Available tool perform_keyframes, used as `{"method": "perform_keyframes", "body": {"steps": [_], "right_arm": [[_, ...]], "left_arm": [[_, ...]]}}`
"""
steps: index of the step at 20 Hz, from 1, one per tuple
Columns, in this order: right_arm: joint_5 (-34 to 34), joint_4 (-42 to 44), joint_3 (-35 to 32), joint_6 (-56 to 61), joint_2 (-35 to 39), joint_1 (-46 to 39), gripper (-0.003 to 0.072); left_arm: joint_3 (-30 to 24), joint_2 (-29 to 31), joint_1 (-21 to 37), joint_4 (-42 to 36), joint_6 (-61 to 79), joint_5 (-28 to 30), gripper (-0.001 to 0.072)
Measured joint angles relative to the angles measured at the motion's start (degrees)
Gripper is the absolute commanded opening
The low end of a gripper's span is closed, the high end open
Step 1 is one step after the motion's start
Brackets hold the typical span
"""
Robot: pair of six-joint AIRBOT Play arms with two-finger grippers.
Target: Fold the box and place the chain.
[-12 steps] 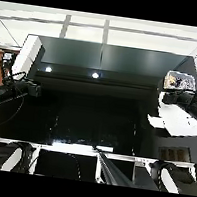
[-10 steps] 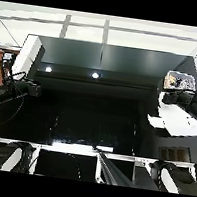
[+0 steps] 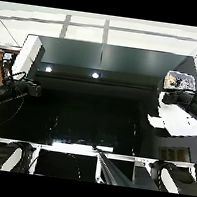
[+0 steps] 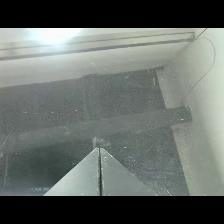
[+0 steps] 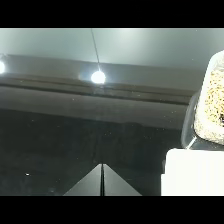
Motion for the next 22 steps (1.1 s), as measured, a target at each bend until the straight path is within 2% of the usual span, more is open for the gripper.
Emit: {"method": "perform_keyframes", "body": {"steps": [6, 10, 11, 12, 13, 14, 16, 18, 20, 22], "right_arm": [[-0.26, 0.35, 0.0, 0.0, 0.0, 0.0, 0.0016], [-6.99, 4.26, 0.0, 0.02, 0.0, 0.0, 0.0016], [-9.2, 6.12, 0.0, 0.02, 0.0, 0.0, 0.0016], [-11.74, 8.55, 0.0, 0.02, 0.0, 0.0, 0.002], [-13.9, 10.67, 0.0, 0.09, 0.0, 0.0, 0.023], [-16.41, 12.7, 0.0, 0.09, 0.0, 0.0, 0.072], [-20.28, 14.51, 0.0, -0.09, -0.11, -0.07, 0.0718], [-21.11, 14.29, 0.13, -0.13, -0.76, -1.38, 0.0717], [-17.94, 11.32, 1.66, 1.33, -3.08, -6.51, 0.0717], [-11.93, 5.11, 5.11, 6.23, -7.54, -15.52, 0.0717]], "left_arm": [[0.0, 0.0, -0.02, -0.13, 0.02, 0.02, 0.0027], [0.0, -0.85, -0.07, -2.91, 0.02, 3.13, 0.0028], [0.0, -1.51, -0.07, -4.35, 0.02, 4.42, 0.0056], [0.0, -2.21, -0.07, -5.92, 0.02, 5.62, 0.0321], [0.0, -3.15, -0.15, -7.8, 0.07, 6.64, 0.0698], [0.0, -4.15, -0.35, -9.31, 0.13, 7.5, 0.0712], [0.0, -5.97, -1.27, -11.19, 0.24, 8.2, 0.0712], [0.0, -7.13, -2.51, -12.07, 1.49, 7.89, 0.0711], [0.0, -7.76, -3.56, -12.24, 2.69, 6.05, 0.0711], [0.0, -8.07, -4.13, -11.39, 3.28, 3.72, 0.0711]]}}
